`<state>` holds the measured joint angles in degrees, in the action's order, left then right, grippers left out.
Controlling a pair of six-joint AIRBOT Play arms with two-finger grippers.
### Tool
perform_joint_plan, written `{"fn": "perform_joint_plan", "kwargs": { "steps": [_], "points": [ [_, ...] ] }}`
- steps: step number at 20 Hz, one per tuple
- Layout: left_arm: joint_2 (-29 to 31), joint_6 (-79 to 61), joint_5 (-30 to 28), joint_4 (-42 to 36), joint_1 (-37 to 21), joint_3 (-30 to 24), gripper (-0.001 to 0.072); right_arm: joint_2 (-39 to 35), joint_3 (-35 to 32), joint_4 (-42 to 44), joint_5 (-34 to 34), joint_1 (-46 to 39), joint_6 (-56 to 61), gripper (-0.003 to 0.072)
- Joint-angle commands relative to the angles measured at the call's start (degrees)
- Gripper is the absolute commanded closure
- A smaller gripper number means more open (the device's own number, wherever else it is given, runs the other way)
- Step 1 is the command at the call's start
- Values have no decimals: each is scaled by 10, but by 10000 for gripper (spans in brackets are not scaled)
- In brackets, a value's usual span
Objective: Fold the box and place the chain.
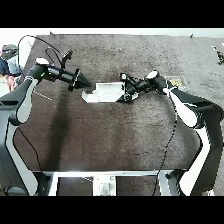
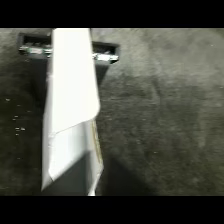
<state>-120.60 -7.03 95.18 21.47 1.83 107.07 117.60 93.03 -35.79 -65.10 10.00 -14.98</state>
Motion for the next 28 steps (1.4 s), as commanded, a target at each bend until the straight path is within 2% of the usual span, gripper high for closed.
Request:
{"fn": "perform_joint_plan", "kwargs": {
  "steps": [1,5,8,13,16,23,28],
  "points": [
    [4,6,19,1,7,1,699,0,0,0,0,0,0,211],
    [4,6,-19,62,38,1,700,0,0,0,0,0,0,211],
    [4,6,-56,69,62,1,700,0,0,0,0,0,0,211],
    [4,6,-183,63,89,1,700,0,0,0,0,0,0,211],
    [4,10,-224,60,89,1,700,0,0,0,0,0,0,211],
    [2,42,-286,60,89,1,700,0,0,0,0,0,0,211],
    [-22,42,-287,60,89,-1,700,0,0,0,0,0,0,211]
  ]
}}
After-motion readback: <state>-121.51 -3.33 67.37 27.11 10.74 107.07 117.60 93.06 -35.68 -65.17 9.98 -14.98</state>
